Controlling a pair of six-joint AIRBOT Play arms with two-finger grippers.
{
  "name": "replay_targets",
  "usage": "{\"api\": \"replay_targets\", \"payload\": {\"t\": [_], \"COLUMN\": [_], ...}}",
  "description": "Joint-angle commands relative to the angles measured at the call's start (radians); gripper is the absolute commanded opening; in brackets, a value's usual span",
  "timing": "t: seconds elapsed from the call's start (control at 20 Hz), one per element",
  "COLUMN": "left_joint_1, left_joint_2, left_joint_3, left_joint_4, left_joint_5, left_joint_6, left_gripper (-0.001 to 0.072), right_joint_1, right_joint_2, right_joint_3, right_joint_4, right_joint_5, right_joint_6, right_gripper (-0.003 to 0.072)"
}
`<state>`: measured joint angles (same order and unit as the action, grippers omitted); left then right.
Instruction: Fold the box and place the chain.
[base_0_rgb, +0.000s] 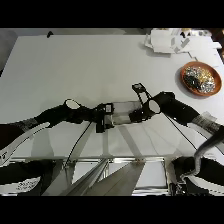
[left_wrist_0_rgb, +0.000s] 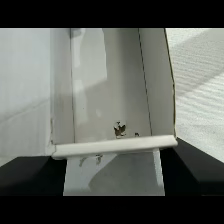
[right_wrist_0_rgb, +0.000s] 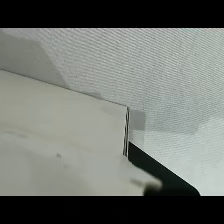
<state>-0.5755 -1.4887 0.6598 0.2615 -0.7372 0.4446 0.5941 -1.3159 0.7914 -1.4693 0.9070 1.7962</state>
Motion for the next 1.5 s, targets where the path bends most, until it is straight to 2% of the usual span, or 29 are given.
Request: {"api": "replay_targets", "payload": {"t": [0.0,0.05,0.15,0.3,0.35,0.4,0.5,0.55,0.85,0.9,1.0,1.05,1.1,1.15,1.3,1.45], "left_joint_1": [0.0,0.0,0.0,0.0,0.0,0.0,0.0,0.0,0.0,0.0,0.0,0.0,0.0,0.0,0.0,0.0], "left_joint_2": [0.0,0.0,0.0,0.0,0.0,0.0,0.0,0.0,0.0,0.0,0.0,0.0,0.0,0.0,0.0,0.0], "left_joint_3": [0.0,0.0,0.0,0.0,0.0,0.0,0.0,0.0,0.0,0.0,0.0,0.0,0.0,0.0,0.0,0.0], "left_joint_4": [0.0,0.0,0.0,0.0,0.0,0.0,0.0,0.0,0.0,0.0,0.0,0.0,0.0,0.0,0.0,0.0], "left_joint_5": [0.0,0.0,0.0,0.0,0.0,0.0,0.0,0.0,0.0,0.0,0.0,0.001,0.0,0.001,0.0,0.0], "left_joint_6": [0.0,0.0,0.001,0.001,0.0,0.0,0.0,0.001,0.0,0.0,0.0,0.0,0.0,0.0,0.0,0.0], "left_gripper": [0.0136,0.0136,0.0136,0.0136,0.0136,0.0136,0.0136,0.0136,0.0136,0.0136,0.0136,0.0136,0.0136,0.0136,0.0136,0.0136], "right_joint_1": [0.003,0.003,0.003,0.003,0.003,0.003,0.003,0.003,0.003,0.003,0.003,0.003,0.003,0.003,0.002,-0.019], "right_joint_2": [-0.039,-0.053,-0.065,-0.065,-0.065,-0.065,-0.065,-0.065,-0.066,-0.066,-0.064,-0.059,-0.043,-0.023,0.068,0.165], "right_joint_3": [0.008,0.023,0.05,0.056,0.056,0.056,0.056,0.056,0.056,0.056,0.056,0.056,0.056,0.056,0.056,0.074], "right_joint_4": [-0.009,-0.013,-0.02,-0.02,-0.019,-0.019,-0.024,-0.026,-0.023,-0.023,-0.021,-0.018,-0.019,-0.02,-0.03,-0.056], "right_joint_5": [0.012,0.031,0.055,0.062,0.062,0.062,0.055,0.045,0.022,0.03,0.05,0.055,0.059,0.059,0.091,0.192], "right_joint_6": [0.015,0.023,0.033,0.033,0.033,0.033,0.041,0.049,0.066,0.066,0.064,0.062,0.061,0.058,0.035,0.001], "right_gripper": [0.0172,0.0146,0.0018,0.0025,0.0202,0.0307,0.0277,0.0188,0.0158,0.0023,0.0023,0.014,0.0356,0.0397,0.0397,0.0396]}}
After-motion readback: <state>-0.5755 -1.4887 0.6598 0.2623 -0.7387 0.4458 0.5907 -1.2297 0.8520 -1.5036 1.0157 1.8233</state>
